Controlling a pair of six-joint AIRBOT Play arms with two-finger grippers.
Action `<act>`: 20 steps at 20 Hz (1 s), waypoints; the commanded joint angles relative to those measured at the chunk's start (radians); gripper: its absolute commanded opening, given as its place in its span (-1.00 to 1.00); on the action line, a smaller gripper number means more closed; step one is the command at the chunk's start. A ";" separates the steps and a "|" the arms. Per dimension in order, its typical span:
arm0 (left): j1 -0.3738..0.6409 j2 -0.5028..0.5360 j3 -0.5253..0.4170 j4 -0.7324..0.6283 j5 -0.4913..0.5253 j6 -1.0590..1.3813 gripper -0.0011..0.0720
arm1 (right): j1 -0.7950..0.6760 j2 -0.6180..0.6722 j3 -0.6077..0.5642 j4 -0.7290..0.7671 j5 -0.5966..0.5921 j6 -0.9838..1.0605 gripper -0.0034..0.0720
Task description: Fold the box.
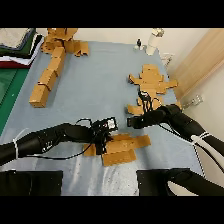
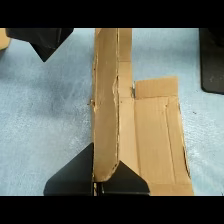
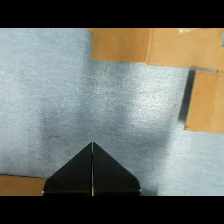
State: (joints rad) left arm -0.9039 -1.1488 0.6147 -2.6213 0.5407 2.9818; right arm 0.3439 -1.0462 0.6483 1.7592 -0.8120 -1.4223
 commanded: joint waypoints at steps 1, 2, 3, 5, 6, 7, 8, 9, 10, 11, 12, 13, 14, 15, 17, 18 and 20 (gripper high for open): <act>0.032 0.003 0.039 0.019 0.136 0.000 -0.94 | 0.001 0.000 0.000 -0.002 -0.004 0.000 -0.91; 0.048 0.003 0.049 0.022 0.159 0.000 -0.94 | 0.001 0.000 0.000 -0.002 -0.004 0.000 -0.91; 0.066 0.003 0.053 0.021 0.163 0.000 -0.94 | 0.001 0.000 0.000 -0.002 -0.004 0.000 -0.91; 0.107 0.003 0.062 0.022 0.183 0.000 -0.94 | 0.001 0.000 0.000 -0.002 -0.004 0.000 -0.91; 0.119 0.003 0.063 0.018 0.186 0.000 -0.94 | 0.001 0.000 0.000 -0.002 -0.003 0.000 -0.91; 0.121 0.001 0.063 0.018 0.185 0.000 -0.94 | 0.001 0.000 0.000 -0.002 -0.003 0.000 -0.91; 0.119 -0.002 0.061 0.017 0.185 0.000 -0.94 | 0.001 0.000 0.000 -0.002 0.002 0.000 -0.91; 0.118 -0.012 0.060 0.013 0.184 0.000 -0.94 | 0.001 0.000 0.000 -0.002 0.011 0.000 -0.91; 0.118 -0.023 0.058 0.010 0.177 0.000 -0.94 | 0.001 0.000 0.000 -0.002 0.019 0.000 -0.91; 0.118 -0.032 0.057 0.010 0.164 0.000 -0.94 | 0.001 0.000 0.000 -0.002 0.022 0.000 -0.91; 0.118 -0.039 0.057 0.006 0.155 0.000 -0.94 | 0.001 0.000 0.000 -0.003 0.022 0.000 -0.91; 0.118 -0.043 0.057 0.000 0.154 0.000 -0.94 | 0.001 0.000 0.000 -0.006 0.022 0.000 -0.91; 0.114 -0.043 0.057 -0.003 0.153 0.000 -0.94 | 0.001 0.000 0.000 -0.010 0.022 0.000 -0.91; 0.105 -0.043 0.057 -0.002 0.147 0.000 -0.94 | 0.001 0.000 0.000 -0.013 0.022 0.000 -0.91; 0.072 -0.043 0.056 0.000 0.137 0.000 -0.94 | 0.001 0.000 0.000 -0.013 0.022 0.000 -0.91; 0.050 -0.047 0.054 0.000 0.128 0.000 -0.94 | 0.001 0.000 0.000 -0.013 0.022 0.000 -0.91; 0.016 -0.055 0.041 0.000 0.113 0.000 -0.94 | 0.001 0.000 0.000 -0.013 0.020 0.000 -0.91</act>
State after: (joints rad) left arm -0.8482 -1.1957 0.6659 -2.6236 0.6739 2.9818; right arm 0.3439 -1.0462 0.6487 1.7466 -0.7925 -1.4223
